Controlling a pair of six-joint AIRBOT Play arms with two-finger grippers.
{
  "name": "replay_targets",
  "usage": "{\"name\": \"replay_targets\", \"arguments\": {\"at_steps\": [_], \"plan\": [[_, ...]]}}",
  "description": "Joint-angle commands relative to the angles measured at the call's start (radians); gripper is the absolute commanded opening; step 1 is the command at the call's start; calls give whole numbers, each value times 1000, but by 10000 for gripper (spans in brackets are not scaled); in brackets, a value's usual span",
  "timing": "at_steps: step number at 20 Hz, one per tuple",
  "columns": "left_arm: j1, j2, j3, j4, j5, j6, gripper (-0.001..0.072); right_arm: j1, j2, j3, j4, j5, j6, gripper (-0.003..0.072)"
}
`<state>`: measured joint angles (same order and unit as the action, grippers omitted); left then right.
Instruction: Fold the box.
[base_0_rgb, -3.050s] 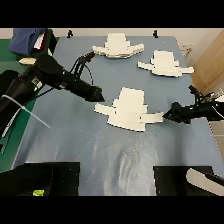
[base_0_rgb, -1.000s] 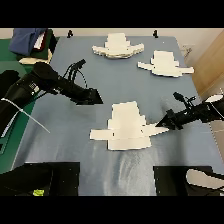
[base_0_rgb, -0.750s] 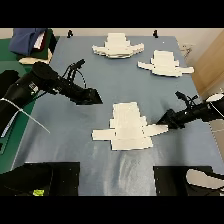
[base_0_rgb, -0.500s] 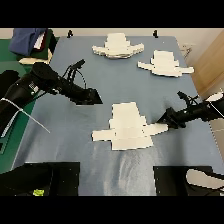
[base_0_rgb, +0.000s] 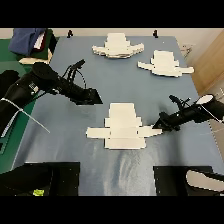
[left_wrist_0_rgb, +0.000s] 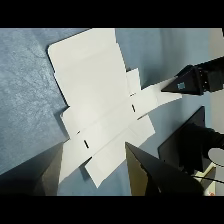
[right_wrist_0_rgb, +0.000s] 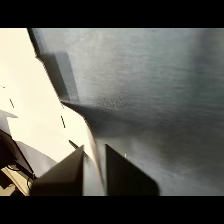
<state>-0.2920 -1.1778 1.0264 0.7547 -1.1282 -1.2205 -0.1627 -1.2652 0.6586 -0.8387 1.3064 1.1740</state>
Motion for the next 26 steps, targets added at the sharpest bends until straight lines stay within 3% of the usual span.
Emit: {"name": "replay_targets", "arguments": {"at_steps": [1, 6, 12, 15, 26], "plan": [[-1, 0, 1, -2, 14, -11, 585, 64, 1, -6, 31, -15, -30, 9], [14, -1, 1, 10, 27, -19, 585, 159, 7, -6, 182, -53, -164, 2], [156, -22, 1, 8, -87, -17, 595, 332, 151, -37, 111, -278, -189, 2], [169, -57, 1, 0, -99, 35, 595, 388, 212, -54, 90, -349, -187, 2], [167, -280, 1, -76, -97, 209, 594, 394, 250, -105, 79, -377, -127, 2]]}}
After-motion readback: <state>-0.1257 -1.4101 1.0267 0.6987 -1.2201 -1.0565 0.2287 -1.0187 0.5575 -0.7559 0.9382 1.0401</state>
